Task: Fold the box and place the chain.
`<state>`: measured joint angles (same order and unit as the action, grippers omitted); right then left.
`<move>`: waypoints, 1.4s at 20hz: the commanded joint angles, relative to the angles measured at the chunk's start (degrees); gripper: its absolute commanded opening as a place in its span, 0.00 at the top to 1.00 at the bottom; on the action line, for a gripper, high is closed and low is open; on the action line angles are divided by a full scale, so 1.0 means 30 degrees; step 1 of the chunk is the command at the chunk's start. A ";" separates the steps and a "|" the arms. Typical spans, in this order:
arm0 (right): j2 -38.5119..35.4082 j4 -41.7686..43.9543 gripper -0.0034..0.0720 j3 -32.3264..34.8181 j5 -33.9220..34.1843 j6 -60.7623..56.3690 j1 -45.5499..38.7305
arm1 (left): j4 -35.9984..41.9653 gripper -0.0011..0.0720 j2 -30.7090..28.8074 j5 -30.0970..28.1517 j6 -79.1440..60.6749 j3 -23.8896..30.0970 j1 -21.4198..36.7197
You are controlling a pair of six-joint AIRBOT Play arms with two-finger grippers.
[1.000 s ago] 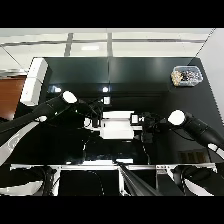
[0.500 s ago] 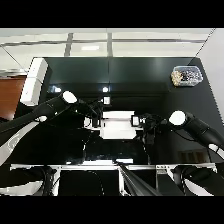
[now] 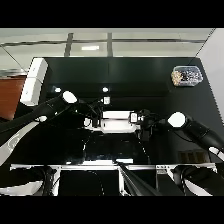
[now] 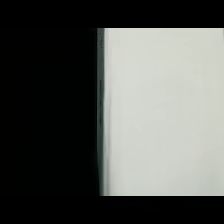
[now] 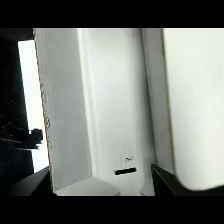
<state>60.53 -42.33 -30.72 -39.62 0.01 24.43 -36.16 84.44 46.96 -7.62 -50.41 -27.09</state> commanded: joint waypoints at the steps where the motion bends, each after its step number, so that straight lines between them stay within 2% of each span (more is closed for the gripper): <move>1: -0.0189 -0.0255 0.05 -0.0466 -0.0342 0.0029 -0.0772 | -0.0007 0.94 0.0015 0.0015 -0.0029 0.0015 0.0000; 4: -0.0182 0.0226 0.05 -0.0619 -0.0379 0.0605 -0.1377 | -0.0007 0.95 0.0015 0.0015 -0.0029 0.0015 0.0000; 10: 0.0940 0.3883 0.05 -0.0663 -0.0248 0.3293 -0.2317 | -0.0007 0.94 0.0015 0.0007 -0.0029 0.0015 0.0000; 14: 0.2244 0.4707 0.05 -0.0707 -0.1719 0.5268 -0.2310 | -0.0007 0.94 0.0015 0.0007 -0.0029 0.0015 0.0000; 22: 0.3934 0.4648 0.05 -0.0714 -0.1719 0.6178 -0.2310 | -0.0007 0.94 0.0015 0.0007 -0.0022 0.0015 0.0000; 28: 0.5064 0.3883 0.06 -0.1515 -0.1880 0.5770 -0.2302 | -0.0007 0.94 0.0015 0.0007 -0.0029 0.0015 0.0000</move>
<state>74.39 -29.69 -34.30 -44.93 18.04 17.52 -36.18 84.47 47.00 -7.75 -50.41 -27.09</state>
